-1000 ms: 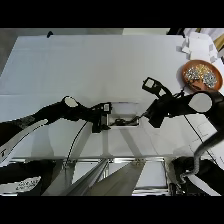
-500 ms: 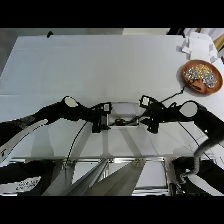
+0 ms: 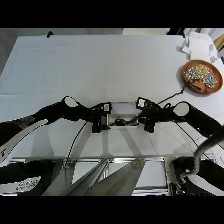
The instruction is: Fold the box and place the chain.
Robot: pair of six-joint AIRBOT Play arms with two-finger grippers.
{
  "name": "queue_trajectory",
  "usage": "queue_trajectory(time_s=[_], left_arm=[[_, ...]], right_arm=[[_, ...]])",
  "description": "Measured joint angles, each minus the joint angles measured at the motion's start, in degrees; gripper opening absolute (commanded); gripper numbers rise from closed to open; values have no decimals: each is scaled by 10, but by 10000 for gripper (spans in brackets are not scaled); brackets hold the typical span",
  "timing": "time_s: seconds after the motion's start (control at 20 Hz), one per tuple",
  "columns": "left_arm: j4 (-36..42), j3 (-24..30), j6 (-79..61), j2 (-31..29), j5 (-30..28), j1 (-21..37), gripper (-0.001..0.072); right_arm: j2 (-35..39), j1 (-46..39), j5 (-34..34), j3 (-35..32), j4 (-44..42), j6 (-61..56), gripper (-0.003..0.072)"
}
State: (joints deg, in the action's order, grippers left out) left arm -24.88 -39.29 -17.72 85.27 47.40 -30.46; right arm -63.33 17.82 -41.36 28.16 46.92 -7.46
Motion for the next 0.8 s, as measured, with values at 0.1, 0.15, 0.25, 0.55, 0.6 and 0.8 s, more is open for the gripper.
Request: queue_trajectory(time_s=[0.1, 0.15, 0.25, 0.55, 0.6, 0.8], left_arm=[[0, 0, 0, 0, 0, 0, 144], [0, 0, 0, 0, 0, 0, 144], [0, 0, 0, 0, 0, 0, 144], [0, 0, 0, 0, 0, 0, 144], [0, 0, 0, 0, 0, 0, 144], [0, 0, 0, 0, 0, 0, 144]], right_arm=[[-1, 0, 8, 0, -2, 1, 116], [-1, 0, 10, 0, -2, 2, 70], [-2, 0, 13, 0, 1, 2, 37], [3, 0, 12, 0, 37, -19, 16], [9, 0, 12, 0, 43, -29, 16], [62, 0, -1, 0, 58, -55, 16]])
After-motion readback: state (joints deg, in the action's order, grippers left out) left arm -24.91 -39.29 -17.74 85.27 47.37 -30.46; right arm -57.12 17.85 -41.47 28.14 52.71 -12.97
